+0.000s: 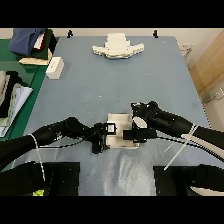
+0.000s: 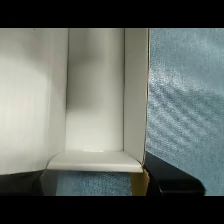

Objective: Fold the box.

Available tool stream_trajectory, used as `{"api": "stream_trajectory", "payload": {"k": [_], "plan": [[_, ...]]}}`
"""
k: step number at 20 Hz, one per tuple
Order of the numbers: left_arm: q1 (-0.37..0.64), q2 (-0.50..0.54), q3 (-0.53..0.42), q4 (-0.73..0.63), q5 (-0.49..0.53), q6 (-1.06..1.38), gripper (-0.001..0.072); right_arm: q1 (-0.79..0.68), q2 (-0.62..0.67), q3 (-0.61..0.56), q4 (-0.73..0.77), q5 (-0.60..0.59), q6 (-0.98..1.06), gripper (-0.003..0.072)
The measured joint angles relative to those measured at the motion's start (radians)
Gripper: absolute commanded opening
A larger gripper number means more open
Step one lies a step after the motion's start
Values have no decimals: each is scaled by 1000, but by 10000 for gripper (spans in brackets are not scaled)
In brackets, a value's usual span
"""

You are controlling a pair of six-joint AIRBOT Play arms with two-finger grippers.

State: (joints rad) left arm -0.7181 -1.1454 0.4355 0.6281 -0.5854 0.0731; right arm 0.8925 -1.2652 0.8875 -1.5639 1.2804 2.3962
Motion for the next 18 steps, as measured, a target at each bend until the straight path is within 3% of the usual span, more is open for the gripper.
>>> {"api": "stream_trajectory", "payload": {"k": [1, 2, 3, 5, 10, 12, 13, 14, 15, 18], "plan": [[0, 0, 0, 0, 0, 0, 412, 2, -2, 2, -9, 5, 8, 27], [0, 0, 0, 0, 0, 0, 412, 4, -3, 2, -19, 6, 13, 254], [0, 0, 0, 0, 0, 1, 412, 6, -6, 2, -39, 8, 12, 411], [0, 0, 0, 0, 0, 1, 412, 5, -4, 3, -46, 14, 18, 450], [0, 0, 0, 0, 0, 1, 412, 6, 4, 8, -14, 20, 28, 423], [0, 0, 0, 0, 0, 1, 412, 6, -2, 8, -3, 20, 31, 278], [0, 0, 0, 0, 0, 1, 412, 6, -8, 8, -3, 20, 33, 262], [0, 0, 0, 0, 0, 1, 412, 6, -15, 8, -3, 20, 35, 83], [0, 0, 0, 0, 0, 1, 412, 6, -23, 8, -4, 20, 35, 4], [0, 0, 0, 0, 0, 0, 412, 6, -36, 9, -1, 13, 42, 4]]}}
